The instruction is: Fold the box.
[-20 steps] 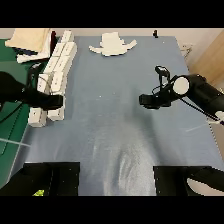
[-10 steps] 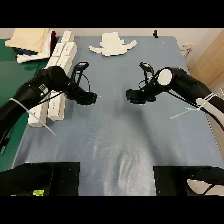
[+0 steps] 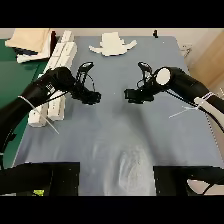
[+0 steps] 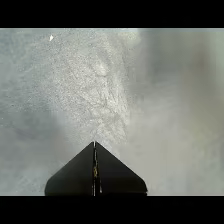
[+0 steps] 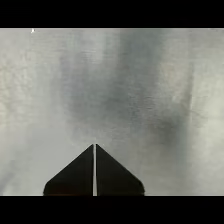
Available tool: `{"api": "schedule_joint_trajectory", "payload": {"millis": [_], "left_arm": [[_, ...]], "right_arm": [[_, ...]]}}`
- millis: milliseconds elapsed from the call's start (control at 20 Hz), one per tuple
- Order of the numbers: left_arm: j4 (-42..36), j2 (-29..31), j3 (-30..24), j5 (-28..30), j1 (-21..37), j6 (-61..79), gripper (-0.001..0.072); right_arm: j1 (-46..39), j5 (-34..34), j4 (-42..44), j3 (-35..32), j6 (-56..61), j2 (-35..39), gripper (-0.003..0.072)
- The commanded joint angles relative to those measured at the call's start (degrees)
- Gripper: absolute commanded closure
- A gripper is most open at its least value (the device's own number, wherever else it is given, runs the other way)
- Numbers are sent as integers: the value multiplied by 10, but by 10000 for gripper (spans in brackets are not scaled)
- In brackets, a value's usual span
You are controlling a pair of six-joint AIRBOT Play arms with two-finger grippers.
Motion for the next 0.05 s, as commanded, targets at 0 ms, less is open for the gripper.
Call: {"api": "schedule_joint_trajectory", "payload": {"millis": [0], "left_arm": [[-1,-1,1,1,0,0,694]], "right_arm": [[0,0,1,0,0,0,658]]}}
